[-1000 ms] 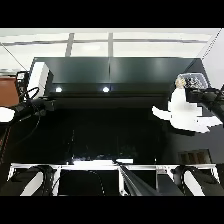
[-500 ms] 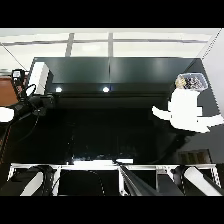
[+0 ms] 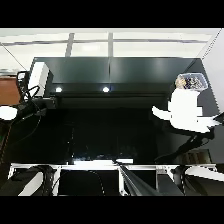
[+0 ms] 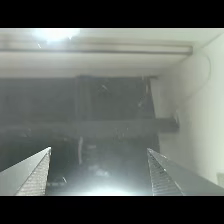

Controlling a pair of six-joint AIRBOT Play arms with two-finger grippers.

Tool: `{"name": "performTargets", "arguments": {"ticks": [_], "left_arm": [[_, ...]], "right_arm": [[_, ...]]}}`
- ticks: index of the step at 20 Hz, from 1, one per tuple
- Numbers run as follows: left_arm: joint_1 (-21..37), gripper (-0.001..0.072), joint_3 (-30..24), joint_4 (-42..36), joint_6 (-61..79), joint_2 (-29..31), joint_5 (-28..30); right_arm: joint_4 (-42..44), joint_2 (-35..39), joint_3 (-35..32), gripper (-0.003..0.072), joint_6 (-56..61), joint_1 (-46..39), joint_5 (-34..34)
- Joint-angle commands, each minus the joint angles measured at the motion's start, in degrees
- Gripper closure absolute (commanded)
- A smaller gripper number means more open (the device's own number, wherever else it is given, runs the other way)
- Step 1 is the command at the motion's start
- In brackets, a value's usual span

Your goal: Fold the box and place the chain.

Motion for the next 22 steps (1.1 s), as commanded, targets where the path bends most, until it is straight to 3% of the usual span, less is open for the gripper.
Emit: {"name": "performTargets", "arguments": {"ticks": [1,2,3,5,10,14,17,20,22], "left_arm": [[0.0,0.0003,0.0,-0.7,0.1,-1.6,-1.8],[0.0,0.0003,0.0,-0.7,0.0,-1.8,-1.9],[0.0,0.0003,0.0,-0.7,0.0,-1.9,-1.9],[0.0,0.0003,0.0,-0.7,0.0,-1.9,-2.0],[0.0,0.0003,0.0,-0.9,0.1,-1.9,-4.4],[0.0,0.0003,0.0,-0.9,0.0,-1.9,-6.3],[0.0,0.0003,0.0,-0.9,0.0,-1.9,-8.7],[0.0,0.0003,0.0,-1.4,0.1,-2.2,-10.6],[-0.4,0.0004,0.0,-4.7,0.1,-2.4,-12.2]], "right_arm": [[6.6,-3.7,0.5,-0.0007,-3.1,1.0,5.2],[6.6,-4.2,0.5,0.0172,-3.1,1.4,5.7],[6.7,-4.4,0.5,0.0225,-3.2,1.7,5.7],[6.7,-4.4,0.9,0.0592,-4.6,1.9,6.2],[8.6,-4.1,1.6,0.0663,-6.2,1.9,14.1],[13.8,-0.9,0.3,0.0664,-6.0,3.5,18.0],[23.2,5.4,-6.1,0.0663,-7.8,6.3,15.8],[38.8,14.9,-17.1,0.0663,-12.2,11.4,13.3],[42.9,22.1,-24.8,0.0663,-12.8,17.5,7.0]]}}
